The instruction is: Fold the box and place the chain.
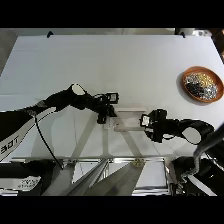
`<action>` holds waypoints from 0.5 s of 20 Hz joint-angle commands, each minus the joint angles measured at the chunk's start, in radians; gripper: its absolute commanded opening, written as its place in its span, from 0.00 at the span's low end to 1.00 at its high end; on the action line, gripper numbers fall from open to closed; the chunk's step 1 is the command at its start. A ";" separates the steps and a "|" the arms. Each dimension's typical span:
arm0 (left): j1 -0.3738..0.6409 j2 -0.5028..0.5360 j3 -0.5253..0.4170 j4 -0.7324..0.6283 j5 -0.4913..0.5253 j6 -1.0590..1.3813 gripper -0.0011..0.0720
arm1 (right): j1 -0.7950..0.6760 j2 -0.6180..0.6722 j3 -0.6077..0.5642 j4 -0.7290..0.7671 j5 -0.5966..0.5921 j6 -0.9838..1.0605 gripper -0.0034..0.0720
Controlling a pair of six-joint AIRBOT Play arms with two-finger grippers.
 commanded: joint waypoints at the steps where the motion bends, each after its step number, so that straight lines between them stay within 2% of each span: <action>1: 0.000 -0.001 0.000 0.000 0.000 0.000 0.03 | -0.001 -0.002 0.011 0.044 0.002 0.001 0.96; 4: 0.000 -0.001 0.000 0.000 0.000 0.000 0.03 | -0.001 -0.002 0.011 0.068 0.010 -0.002 0.96; 10: 0.000 -0.001 0.000 0.000 0.000 0.000 0.03 | -0.001 -0.002 0.011 0.040 -0.092 -0.023 0.96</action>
